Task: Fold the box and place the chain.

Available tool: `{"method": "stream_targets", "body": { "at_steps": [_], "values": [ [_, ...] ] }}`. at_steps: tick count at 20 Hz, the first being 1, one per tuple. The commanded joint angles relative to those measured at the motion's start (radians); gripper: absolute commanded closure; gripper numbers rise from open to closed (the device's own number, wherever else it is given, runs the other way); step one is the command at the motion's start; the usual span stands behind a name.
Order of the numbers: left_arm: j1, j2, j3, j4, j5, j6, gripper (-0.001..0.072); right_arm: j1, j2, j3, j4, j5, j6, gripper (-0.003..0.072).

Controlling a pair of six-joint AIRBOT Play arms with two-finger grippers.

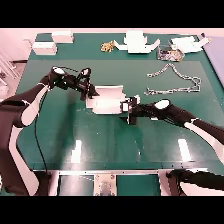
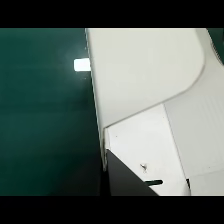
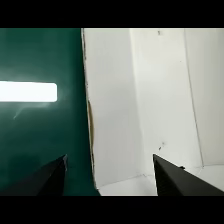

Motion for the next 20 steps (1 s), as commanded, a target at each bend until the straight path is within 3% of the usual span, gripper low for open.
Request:
{"method": "stream_targets", "body": {
  "at_steps": [1, 5, 12, 15, 20],
  "values": [
    [0.0, 0.001, 0.001, 0.0, 0.0, 0.0, 0.069, 0.018, -0.013, 0.0, 0.169, -0.109, -0.001, 0.0047],
    [0.0, 0.001, 0.001, 0.0, 0.0, 0.0, 0.069, 0.017, -0.012, 0.001, 0.231, -0.172, -0.028, 0.0047],
    [0.0, 0.0, 0.001, 0.0, -0.001, 0.0, 0.069, 0.016, -0.012, 0.053, 0.236, -0.175, -0.102, 0.0047],
    [-0.001, 0.0, 0.001, 0.0, -0.001, 0.0, 0.069, -0.026, -0.014, 0.082, 0.239, -0.04, -0.102, 0.0047],
    [-0.001, 0.0, 0.001, 0.0, -0.001, 0.0, 0.069, -0.091, -0.059, 0.11, 0.264, 0.006, -0.106, 0.0047]
  ]
}}
